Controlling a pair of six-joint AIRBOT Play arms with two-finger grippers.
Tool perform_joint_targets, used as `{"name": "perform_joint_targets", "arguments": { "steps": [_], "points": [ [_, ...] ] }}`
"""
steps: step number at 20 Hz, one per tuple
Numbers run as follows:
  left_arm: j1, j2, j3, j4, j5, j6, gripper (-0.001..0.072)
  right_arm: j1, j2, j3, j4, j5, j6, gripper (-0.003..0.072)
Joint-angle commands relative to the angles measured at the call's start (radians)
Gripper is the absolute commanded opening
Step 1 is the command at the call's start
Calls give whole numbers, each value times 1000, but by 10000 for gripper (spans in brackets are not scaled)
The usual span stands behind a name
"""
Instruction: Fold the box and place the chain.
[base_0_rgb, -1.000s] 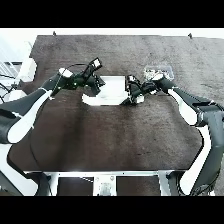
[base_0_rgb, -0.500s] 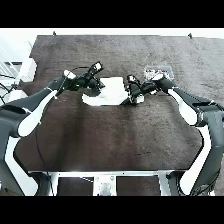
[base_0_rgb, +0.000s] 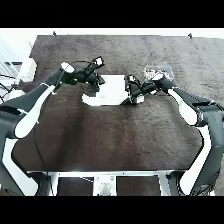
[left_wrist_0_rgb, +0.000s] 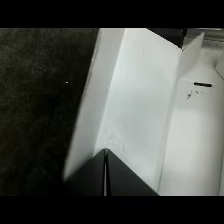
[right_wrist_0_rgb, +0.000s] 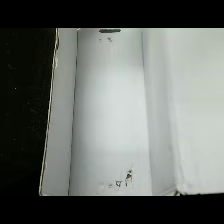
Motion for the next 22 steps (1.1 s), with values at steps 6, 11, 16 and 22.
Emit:
{"name": "perform_joint_targets", "arguments": {
  "steps": [6, 11, 16, 22],
  "points": [
    [66, 83, 18, 196, -371, -68, 693, 1, 0, 1, 0, 0, 0, 556],
    [8, 42, -14, 322, -374, -101, 692, 1, 0, 1, 0, 0, 0, 556],
    [5, 33, -34, 315, -268, -117, 692, 1, 0, 1, 0, 0, 0, 556],
    [5, 33, -34, 312, -202, -118, 692, 1, 0, 1, 0, 0, 0, 556]
  ]
}}
